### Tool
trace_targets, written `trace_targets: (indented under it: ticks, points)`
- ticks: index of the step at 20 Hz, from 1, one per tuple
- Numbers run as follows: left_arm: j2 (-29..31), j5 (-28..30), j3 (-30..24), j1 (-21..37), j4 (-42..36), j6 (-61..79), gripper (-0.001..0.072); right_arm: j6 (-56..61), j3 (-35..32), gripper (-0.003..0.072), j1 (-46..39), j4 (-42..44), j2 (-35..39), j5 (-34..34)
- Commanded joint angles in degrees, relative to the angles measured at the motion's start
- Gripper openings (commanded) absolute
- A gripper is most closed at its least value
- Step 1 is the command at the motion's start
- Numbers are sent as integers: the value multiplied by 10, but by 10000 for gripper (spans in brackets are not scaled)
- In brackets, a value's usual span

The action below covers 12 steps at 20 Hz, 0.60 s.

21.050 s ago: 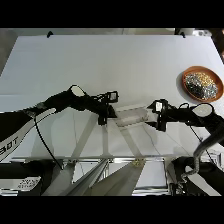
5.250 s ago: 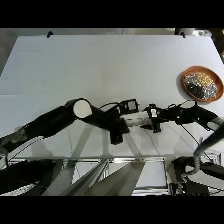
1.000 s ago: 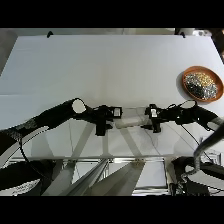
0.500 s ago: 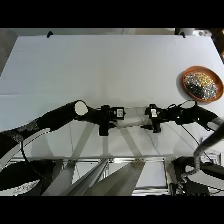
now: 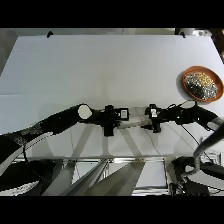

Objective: Fold the box and place the chain.

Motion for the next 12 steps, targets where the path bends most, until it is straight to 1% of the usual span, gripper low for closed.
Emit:
trace_targets:
  ticks: [1,4,7,8,9,11,12]
  points:
    - [-11,20,0,-9,-7,-2,83,0,0,457,0,0,0,0]
    - [-25,22,0,-13,-6,-3,94,0,0,457,0,0,0,0]
    - [-26,24,0,-13,-6,-2,105,0,0,457,0,0,0,0]
    - [-26,27,0,-13,-6,-2,191,0,0,457,0,0,0,0]
    - [-26,29,0,-13,-6,-2,240,0,0,457,0,0,0,0]
    - [-26,33,0,-13,-7,-2,244,0,0,457,0,0,0,0]
    - [-26,33,0,-13,-7,-2,304,0,0,457,0,0,0,0]
